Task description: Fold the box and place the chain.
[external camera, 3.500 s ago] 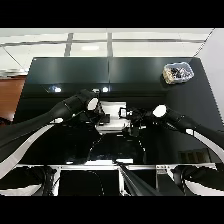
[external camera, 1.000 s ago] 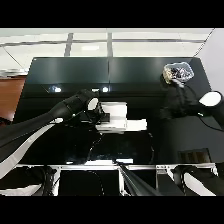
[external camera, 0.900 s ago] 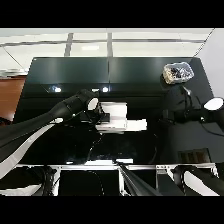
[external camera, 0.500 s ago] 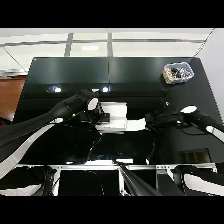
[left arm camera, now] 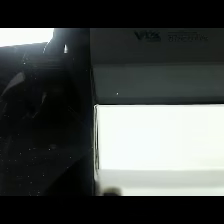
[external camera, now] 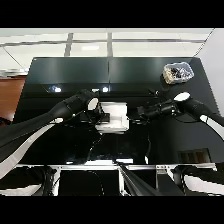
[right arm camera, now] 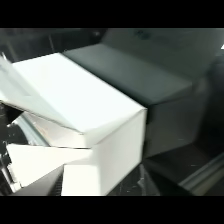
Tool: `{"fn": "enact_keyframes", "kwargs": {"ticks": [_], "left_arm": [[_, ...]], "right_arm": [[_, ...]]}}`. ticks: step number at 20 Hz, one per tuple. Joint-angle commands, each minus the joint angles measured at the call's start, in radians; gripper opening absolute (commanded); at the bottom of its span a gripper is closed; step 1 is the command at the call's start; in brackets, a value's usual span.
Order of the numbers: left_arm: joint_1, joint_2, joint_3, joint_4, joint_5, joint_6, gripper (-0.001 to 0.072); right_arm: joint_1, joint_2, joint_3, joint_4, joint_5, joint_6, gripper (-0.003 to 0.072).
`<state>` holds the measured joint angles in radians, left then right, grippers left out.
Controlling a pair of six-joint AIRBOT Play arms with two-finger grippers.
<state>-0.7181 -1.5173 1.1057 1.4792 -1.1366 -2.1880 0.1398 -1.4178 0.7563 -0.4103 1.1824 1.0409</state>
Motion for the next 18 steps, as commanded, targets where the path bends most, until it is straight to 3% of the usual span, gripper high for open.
{"fn": "enact_keyframes", "kwargs": {"ticks": [1,6,7,8,18], "left_arm": [[0.000,0.000,0.001,0.000,0.001,0.000,0.0027],[0.000,0.000,0.001,0.000,0.001,0.000,0.0027],[0.000,0.000,0.001,-0.004,0.002,0.000,0.0027],[0.000,0.000,0.001,-0.003,0.002,0.000,0.0027],[0.000,0.000,0.001,-0.003,0.002,0.000,0.0027]], "right_arm": [[0.057,-0.002,0.036,-0.017,0.023,0.030,0.0469],[0.157,-0.002,0.124,-0.206,-0.069,0.201,0.0466],[0.179,-0.002,0.141,-0.236,-0.069,0.230,0.0385],[0.204,-0.002,0.159,-0.265,-0.074,0.256,0.0358],[0.401,-0.014,0.246,-0.710,-0.211,0.801,0.0357]]}}
